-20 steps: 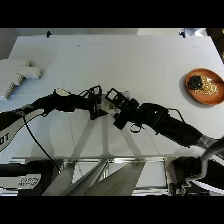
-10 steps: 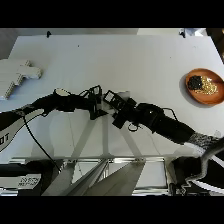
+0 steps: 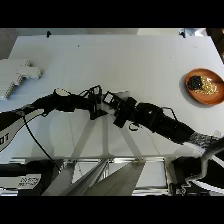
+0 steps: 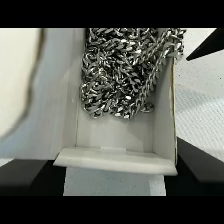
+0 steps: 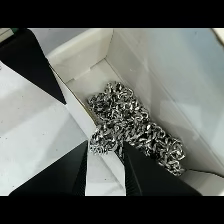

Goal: Fold the box and place the chain.

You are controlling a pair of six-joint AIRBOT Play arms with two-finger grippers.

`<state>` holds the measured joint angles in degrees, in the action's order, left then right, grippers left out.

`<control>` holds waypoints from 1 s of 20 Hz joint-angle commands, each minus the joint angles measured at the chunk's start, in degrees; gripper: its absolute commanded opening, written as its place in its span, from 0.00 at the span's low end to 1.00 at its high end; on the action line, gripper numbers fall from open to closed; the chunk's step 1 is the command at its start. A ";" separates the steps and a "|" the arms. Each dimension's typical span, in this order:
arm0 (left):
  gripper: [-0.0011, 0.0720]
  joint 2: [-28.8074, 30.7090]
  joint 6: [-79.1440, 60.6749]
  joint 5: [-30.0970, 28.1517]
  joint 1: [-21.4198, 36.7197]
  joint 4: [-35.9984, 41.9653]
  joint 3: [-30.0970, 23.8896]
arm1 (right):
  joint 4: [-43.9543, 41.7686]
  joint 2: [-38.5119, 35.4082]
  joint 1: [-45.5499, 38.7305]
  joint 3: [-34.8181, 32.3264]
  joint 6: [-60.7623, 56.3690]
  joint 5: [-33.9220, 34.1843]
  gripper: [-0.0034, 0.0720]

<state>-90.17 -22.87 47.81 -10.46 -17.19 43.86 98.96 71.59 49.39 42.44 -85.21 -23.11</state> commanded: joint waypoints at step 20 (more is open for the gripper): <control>0.53 0.00 -0.02 -0.02 0.00 0.00 0.02 | 2.69 -3.61 -7.91 0.72 -0.02 2.99 0.52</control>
<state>-90.17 -22.87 47.81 -10.46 -17.17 43.86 102.02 68.34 43.13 43.11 -85.23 -20.40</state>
